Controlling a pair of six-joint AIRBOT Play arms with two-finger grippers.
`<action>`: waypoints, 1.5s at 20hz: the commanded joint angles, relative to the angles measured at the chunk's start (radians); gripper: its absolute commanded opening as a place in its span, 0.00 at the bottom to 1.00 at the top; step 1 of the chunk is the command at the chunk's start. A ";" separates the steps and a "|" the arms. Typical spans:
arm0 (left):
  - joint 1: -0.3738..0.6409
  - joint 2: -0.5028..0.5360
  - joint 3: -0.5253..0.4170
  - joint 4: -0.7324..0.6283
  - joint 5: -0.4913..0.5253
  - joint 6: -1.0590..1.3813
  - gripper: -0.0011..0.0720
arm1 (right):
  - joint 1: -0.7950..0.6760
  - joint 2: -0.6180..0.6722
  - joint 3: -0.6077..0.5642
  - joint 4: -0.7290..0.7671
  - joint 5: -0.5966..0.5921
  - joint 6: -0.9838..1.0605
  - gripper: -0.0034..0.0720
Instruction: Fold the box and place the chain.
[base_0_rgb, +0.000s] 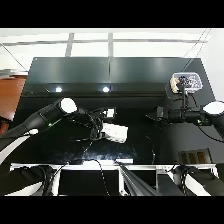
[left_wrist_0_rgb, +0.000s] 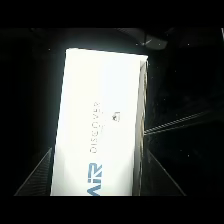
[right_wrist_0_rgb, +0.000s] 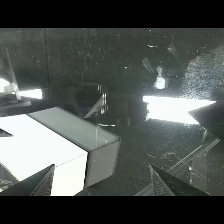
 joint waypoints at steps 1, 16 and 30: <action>-0.003 -0.003 0.001 -0.010 0.002 0.000 0.99 | 0.000 0.001 0.000 0.000 0.000 0.000 0.97; -0.040 -0.039 0.000 0.070 0.040 -0.096 0.99 | 0.000 0.001 0.000 0.000 -0.001 0.000 0.97; -0.124 -0.102 0.002 0.256 0.102 -0.380 0.97 | 0.000 0.001 0.000 0.000 -0.020 0.000 0.97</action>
